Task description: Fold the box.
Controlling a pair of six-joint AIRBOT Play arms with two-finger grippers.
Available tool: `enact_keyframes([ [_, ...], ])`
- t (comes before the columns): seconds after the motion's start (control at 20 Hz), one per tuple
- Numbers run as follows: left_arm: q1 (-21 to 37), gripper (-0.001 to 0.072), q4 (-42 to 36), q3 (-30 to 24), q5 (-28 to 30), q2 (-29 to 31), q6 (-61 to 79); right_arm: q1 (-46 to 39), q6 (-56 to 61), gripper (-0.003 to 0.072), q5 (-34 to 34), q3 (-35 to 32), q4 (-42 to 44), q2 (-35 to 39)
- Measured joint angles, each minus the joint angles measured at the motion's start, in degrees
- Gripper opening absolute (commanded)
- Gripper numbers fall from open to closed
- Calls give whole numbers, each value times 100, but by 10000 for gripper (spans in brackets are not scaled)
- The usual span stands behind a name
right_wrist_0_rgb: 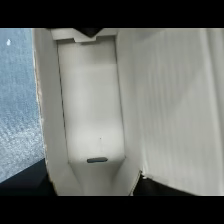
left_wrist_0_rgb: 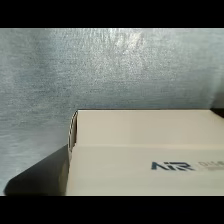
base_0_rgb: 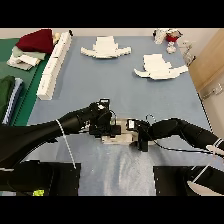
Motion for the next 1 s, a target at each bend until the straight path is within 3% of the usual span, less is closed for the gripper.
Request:
enact_keyframes([
  [0.1,-4,338,74,7,-24,-17,-81,0,0,530,0,0,0,0],
  [0.2,-4,81,125,7,-81,-24,-197,0,0,530,0,0,0,0],
  [0.25,-4,13,175,7,-151,-24,-238,0,0,531,0,0,0,0],
  [0.6,-70,16,269,7,-127,-35,-361,0,2,530,0,0,0,0],
  [0.65,-70,138,267,9,-125,-33,-363,0,2,530,0,0,0,0],
  [0.7,-76,474,262,11,-85,-35,-367,0,2,530,0,0,0,0],
  [0.75,-76,597,221,24,33,-35,-358,0,2,530,0,0,0,0],
  [1.0,-74,601,151,68,-168,-33,-232,0,0,530,-2,0,0,0],
])
